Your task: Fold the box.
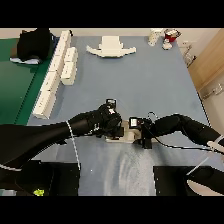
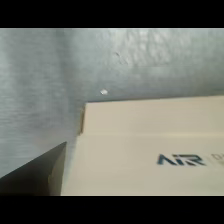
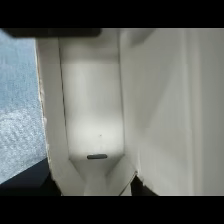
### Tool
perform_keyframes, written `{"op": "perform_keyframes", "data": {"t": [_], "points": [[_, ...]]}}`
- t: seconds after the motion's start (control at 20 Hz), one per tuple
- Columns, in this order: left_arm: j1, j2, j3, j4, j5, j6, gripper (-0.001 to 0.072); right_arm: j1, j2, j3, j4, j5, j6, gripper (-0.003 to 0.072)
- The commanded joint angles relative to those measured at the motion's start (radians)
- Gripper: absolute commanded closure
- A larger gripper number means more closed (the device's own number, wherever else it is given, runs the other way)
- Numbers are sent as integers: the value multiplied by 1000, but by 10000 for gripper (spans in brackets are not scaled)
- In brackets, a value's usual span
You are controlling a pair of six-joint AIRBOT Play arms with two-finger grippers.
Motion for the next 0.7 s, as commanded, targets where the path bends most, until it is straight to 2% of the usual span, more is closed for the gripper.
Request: {"op": "perform_keyframes", "data": {"t": [0.0,0.15,0.35,0.45,0.65], "points": [[-2,18,1,-12,0,0,181,1,1,1,0,0,2,260],[-2,92,11,-11,-52,45,181,1,1,1,0,0,2,260],[-2,251,15,-11,-151,89,194,1,1,1,0,0,1,260],[-2,302,15,-12,-175,177,701,1,1,1,0,0,2,260],[-2,315,13,-12,-143,351,697,1,1,1,0,0,1,260]]}}
